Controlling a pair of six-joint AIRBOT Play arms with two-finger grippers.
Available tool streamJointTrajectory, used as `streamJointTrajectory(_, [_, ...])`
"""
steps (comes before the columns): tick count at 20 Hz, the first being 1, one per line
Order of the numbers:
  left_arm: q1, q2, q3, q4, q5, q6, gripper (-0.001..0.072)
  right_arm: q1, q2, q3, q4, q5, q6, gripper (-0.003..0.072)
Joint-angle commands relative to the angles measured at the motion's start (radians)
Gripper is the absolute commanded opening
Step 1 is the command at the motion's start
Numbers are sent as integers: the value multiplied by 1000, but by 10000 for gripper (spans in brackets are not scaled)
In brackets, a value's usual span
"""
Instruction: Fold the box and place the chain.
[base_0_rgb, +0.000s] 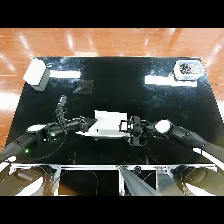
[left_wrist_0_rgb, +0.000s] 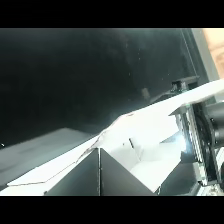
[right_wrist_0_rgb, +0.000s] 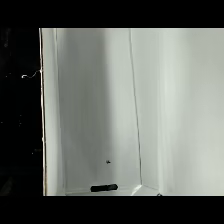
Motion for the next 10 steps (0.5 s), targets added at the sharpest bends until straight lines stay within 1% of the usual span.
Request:
streamJointTrajectory(1, [-38,-37,8,-19,35,4,18,1,0,0,0,0,0,530])
streamJointTrajectory(4, [-47,-37,8,-21,45,3,18,1,0,0,0,0,0,530])
streamJointTrajectory(5, [-47,-36,8,-21,33,4,18,1,0,0,0,0,0,530])
streamJointTrajectory(8, [-47,-32,25,-18,-55,53,18,1,0,0,0,0,0,530])
streamJointTrajectory(10, [-46,-26,47,-18,-72,53,18,1,0,0,0,0,0,530])
